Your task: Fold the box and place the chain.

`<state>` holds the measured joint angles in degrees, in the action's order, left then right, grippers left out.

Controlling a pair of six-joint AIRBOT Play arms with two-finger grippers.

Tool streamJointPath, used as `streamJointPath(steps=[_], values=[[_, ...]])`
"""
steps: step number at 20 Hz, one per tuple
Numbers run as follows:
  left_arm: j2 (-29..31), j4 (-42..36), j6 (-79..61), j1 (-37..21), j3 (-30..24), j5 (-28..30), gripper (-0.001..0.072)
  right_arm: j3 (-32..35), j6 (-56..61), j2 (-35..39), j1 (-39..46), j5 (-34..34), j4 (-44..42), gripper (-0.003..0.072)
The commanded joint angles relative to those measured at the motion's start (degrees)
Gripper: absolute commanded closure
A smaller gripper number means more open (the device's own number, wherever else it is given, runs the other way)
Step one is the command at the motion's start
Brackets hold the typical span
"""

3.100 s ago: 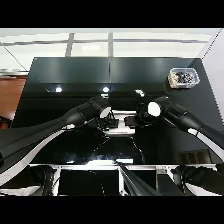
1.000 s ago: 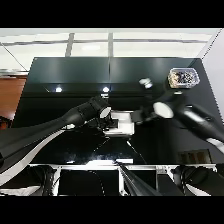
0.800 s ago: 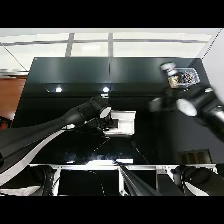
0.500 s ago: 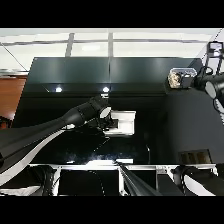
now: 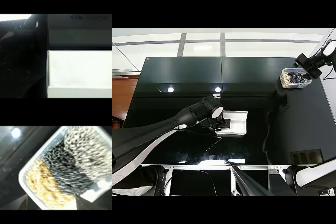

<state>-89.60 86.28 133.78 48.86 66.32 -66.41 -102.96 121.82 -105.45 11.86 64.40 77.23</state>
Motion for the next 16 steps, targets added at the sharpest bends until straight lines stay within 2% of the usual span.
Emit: streamJointPath(steps=[1, 2, 3, 14, 15, 16], values=[[0.0, 0.0, 0.0, 0.0, 0.0, 0.0, 0.0683, -8.2, 6.2, -7.8, 1.4, 6.0, -8.2, 0.0071], [0.0, 0.0, 0.0, 0.0, 0.0, -0.1, 0.0683, -8.2, 6.2, -8.4, 1.4, 6.4, -8.4, 0.0072], [0.0, 0.0, 0.0, 0.0, 0.0, -0.2, 0.0683, -8.2, 6.1, -8.8, 1.4, 6.9, -8.7, 0.0123], [0.0, 0.0, 0.0, 0.0, 0.0, -0.2, 0.0683, -8.2, 6.1, -11.3, 0.2, 7.9, -8.4, 0.0124], [0.0, 0.0, 0.0, 0.0, 0.0, -0.1, 0.0683, -8.2, 5.8, -11.6, 0.2, 8.1, -8.4, 0.0206], [0.0, 0.0, 0.0, 0.0, 0.0, -0.1, 0.0683, -8.2, 5.3, -11.7, 0.2, 8.4, -8.4, 0.0238]])
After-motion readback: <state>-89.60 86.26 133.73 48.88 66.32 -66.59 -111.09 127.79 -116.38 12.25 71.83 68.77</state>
